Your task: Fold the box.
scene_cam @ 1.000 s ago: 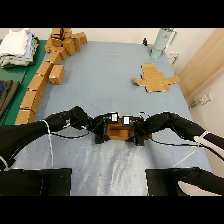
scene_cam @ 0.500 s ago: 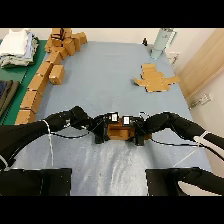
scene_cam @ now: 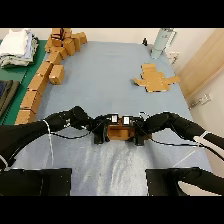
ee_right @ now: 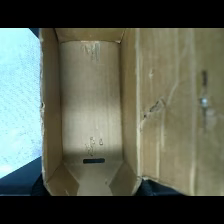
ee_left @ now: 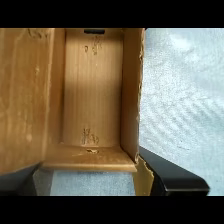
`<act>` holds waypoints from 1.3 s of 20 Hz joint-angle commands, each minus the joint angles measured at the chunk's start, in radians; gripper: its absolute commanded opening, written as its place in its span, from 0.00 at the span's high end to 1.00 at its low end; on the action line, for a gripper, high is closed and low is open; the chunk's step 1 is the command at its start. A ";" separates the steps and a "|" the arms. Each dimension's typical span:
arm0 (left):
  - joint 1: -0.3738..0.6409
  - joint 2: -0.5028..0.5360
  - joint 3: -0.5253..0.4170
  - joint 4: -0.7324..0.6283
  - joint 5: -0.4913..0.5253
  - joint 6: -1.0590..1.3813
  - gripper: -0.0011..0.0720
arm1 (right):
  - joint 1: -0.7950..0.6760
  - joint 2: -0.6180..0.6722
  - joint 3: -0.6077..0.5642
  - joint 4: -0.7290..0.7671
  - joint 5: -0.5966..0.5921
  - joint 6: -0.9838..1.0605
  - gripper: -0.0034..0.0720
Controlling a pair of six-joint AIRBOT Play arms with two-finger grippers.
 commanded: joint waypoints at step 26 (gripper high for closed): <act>0.000 0.000 0.014 -0.002 -0.023 0.053 0.48 | 0.000 -0.001 0.000 0.000 0.000 0.000 0.18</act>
